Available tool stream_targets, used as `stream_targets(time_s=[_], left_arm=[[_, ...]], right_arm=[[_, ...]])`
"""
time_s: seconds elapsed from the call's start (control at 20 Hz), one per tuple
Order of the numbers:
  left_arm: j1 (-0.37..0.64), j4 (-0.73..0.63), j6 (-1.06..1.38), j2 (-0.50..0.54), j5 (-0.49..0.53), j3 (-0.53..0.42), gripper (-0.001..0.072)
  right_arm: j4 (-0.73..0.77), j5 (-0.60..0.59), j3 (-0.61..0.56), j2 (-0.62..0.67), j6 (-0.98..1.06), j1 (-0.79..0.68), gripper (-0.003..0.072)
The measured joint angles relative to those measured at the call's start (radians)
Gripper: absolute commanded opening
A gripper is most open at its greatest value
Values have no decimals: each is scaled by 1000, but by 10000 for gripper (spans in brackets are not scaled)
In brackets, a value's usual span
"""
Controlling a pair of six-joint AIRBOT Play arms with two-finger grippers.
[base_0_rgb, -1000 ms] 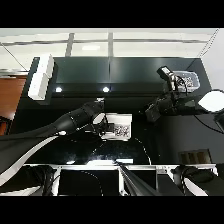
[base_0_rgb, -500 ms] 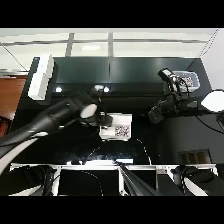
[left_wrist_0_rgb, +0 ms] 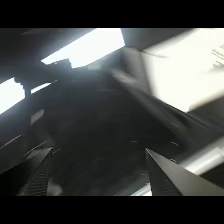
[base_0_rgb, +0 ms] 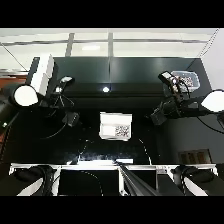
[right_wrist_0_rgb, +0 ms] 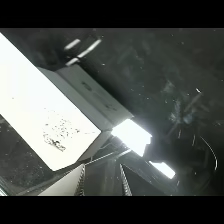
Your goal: Fold the box and place the chain.
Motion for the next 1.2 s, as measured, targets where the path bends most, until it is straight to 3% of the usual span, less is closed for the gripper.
stream_targets(time_s=[0.1, 0.25, 0.5, 0.8, 1.2], left_arm=[[52, -176, 292, 11, 76, -108, 713], [49, -312, 758, 19, 185, -238, 714], [10, -463, 1236, -73, 300, -311, 713], [-1, -589, 1489, -246, 351, -299, 711], [-27, -664, 1586, -309, 360, -274, 710]], right_arm=[[-3, 2, 0, 0, 13, -2, 279], [-5, 2, 0, 0, 27, -2, 279], [-6, -10, 0, 0, 53, -2, 279], [-6, -40, 0, 0, 112, -2, 279], [-6, -52, 0, 0, 128, -2, 279]])
